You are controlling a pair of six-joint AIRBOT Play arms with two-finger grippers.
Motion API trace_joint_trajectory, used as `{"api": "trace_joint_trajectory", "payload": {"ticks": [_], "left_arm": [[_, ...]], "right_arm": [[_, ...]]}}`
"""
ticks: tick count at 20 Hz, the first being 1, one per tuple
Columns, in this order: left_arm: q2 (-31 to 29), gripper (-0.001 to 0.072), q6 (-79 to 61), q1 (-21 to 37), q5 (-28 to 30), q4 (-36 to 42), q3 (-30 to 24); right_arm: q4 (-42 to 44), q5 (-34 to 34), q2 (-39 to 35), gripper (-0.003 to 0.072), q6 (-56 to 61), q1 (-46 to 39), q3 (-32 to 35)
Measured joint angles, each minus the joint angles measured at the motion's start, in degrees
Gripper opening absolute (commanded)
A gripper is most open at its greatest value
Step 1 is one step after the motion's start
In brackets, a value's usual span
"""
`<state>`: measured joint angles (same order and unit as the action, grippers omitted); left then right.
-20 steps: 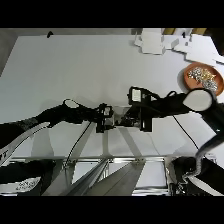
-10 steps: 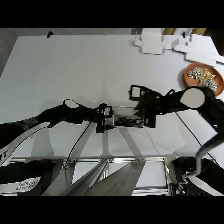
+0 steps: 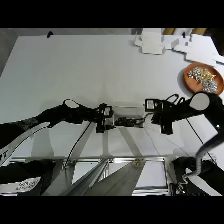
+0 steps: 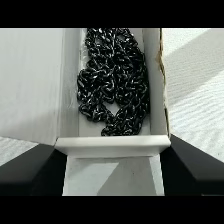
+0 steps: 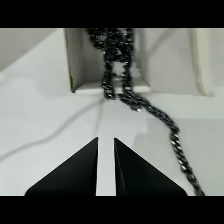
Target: Fold the box and place the chain.
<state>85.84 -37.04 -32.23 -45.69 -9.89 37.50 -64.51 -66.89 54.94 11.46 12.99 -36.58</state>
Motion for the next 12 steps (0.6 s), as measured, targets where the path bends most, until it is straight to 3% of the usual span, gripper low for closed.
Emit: {"api": "trace_joint_trajectory", "payload": {"ticks": [5, 12], "left_arm": [[0.0, 0.0136, 0.0, 0.0, 0.0, 0.0, 0.0], [0.0, 0.0136, 0.0, 0.0, 0.0, 0.0, 0.0]], "right_arm": [[4.6, 4.0, 3.8, 0.0207, -8.4, -0.5, 3.8], [9.9, 8.9, 6.9, 0.0198, -11.5, -0.6, 4.7]]}}
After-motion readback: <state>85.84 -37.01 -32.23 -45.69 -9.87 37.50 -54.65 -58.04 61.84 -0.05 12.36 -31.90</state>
